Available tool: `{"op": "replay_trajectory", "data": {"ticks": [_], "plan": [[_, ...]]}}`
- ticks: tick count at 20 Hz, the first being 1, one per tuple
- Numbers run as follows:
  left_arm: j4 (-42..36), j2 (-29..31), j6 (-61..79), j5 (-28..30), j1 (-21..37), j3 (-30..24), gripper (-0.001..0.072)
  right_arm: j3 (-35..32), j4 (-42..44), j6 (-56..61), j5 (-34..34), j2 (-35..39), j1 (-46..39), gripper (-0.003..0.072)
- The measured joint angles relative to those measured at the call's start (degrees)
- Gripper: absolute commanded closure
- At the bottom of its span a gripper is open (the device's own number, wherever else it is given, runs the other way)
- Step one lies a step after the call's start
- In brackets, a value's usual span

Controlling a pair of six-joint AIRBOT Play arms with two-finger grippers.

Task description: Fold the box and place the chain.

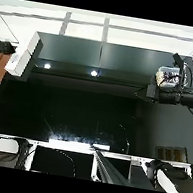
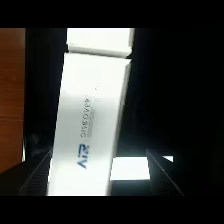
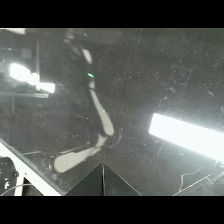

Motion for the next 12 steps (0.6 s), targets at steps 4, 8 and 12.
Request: {"op": "replay_trajectory", "data": {"ticks": [4, 8, 12], "plan": [[-2.75, 8.70, -8.61, -9.35, -2.99, -0.09, 0.0686, 0.15, -3.52, 0.02, 2.01, 2.60, -1.57, 0.0673], [-4.35, 19.52, -12.26, -14.08, -11.69, -7.61, 0.0686, 0.17, -11.26, 0.59, 4.63, 10.99, -9.09, 0.0672], [-5.40, 35.23, -15.23, -6.03, -24.72, -26.08, 0.0686, -1.40, -22.16, 0.79, 2.86, 19.15, -15.96, 0.0673]]}}
